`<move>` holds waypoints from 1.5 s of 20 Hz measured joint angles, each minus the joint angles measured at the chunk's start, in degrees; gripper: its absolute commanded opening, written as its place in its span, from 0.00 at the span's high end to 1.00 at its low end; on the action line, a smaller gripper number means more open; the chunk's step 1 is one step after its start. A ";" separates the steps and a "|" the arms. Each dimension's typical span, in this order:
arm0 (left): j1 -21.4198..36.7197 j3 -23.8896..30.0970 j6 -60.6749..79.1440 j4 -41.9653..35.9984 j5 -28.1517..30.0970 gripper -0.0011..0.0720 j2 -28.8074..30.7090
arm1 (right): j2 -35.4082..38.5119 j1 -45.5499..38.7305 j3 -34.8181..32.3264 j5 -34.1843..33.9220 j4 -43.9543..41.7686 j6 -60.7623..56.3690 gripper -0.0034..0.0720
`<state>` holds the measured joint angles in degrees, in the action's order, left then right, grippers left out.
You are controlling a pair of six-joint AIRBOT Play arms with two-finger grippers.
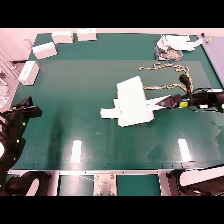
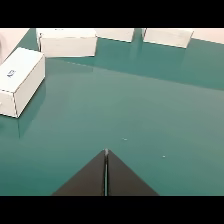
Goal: Fold the box and place the chain.
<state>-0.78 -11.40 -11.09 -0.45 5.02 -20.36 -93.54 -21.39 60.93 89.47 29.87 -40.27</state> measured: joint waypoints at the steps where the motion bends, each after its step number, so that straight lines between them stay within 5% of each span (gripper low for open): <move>1: 0.00 -0.02 0.00 0.00 0.00 0.96 0.00 | 1.75 2.56 -1.09 -2.47 -0.50 -1.70 0.95; 7: 0.00 0.00 0.00 0.00 0.00 0.96 0.00 | 10.14 17.14 -4.48 -19.78 -1.75 -10.08 0.95; 13: 0.00 0.00 0.00 0.00 -0.02 0.96 0.00 | 11.30 21.64 -4.92 -33.53 -1.16 -13.86 0.95; 30: 0.00 0.00 0.00 -0.02 -0.11 0.96 0.00 | 0.24 25.77 2.51 -37.11 0.17 -12.81 0.95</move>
<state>-0.78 -11.40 -11.09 -0.47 4.91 -20.36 -93.30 4.38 63.44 52.36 30.04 -53.08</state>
